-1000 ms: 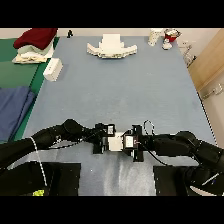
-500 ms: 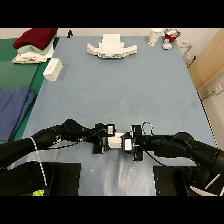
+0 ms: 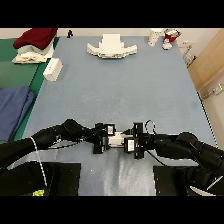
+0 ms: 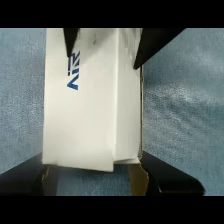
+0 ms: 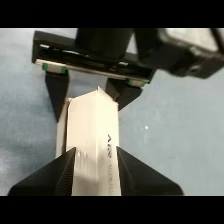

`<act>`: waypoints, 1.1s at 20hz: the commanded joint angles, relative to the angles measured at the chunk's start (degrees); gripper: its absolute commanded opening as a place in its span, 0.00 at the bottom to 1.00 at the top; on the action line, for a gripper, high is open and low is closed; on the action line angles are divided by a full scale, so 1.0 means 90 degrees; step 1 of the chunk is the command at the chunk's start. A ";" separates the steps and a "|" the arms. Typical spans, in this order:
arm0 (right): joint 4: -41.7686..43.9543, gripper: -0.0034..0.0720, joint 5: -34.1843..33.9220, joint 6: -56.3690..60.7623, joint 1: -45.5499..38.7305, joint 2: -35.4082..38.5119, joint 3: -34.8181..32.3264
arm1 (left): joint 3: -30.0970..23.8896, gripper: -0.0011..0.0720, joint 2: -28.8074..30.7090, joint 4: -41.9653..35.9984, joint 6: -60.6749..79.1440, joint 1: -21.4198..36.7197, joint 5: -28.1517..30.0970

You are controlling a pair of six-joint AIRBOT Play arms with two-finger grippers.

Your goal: Fold the box.

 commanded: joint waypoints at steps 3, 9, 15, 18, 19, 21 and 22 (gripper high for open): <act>-0.0073 0.54 0.0204 -0.0005 0.0007 0.0107 0.0017 | 0.0005 0.73 0.0005 0.0007 0.0002 -0.0002 -0.0015; -0.0066 0.42 0.0170 0.0053 0.0000 -0.0104 0.0017 | 0.0005 0.73 0.0005 0.0007 0.0002 -0.0002 -0.0015; 0.0155 0.27 -0.0070 0.0126 0.0005 -0.0243 0.0015 | 0.0005 0.73 0.0005 0.0007 0.0002 -0.0002 -0.0015; 0.0282 0.26 -0.0182 0.0126 0.0007 -0.0262 0.0015 | 0.0005 0.73 0.0005 0.0007 0.0002 -0.0002 -0.0015; 0.0294 0.26 -0.0219 0.0126 0.0015 -0.0262 0.0015 | 0.0005 0.73 0.0005 0.0007 0.0002 -0.0002 -0.0015; 0.0291 0.27 -0.0219 0.0124 0.0015 -0.0262 0.0015 | 0.0005 0.73 0.0005 0.0007 0.0002 -0.0002 -0.0015; 0.0291 0.29 -0.0221 0.0121 0.0015 -0.0262 0.0015 | 0.0005 0.73 0.0005 0.0007 0.0002 -0.0002 -0.0015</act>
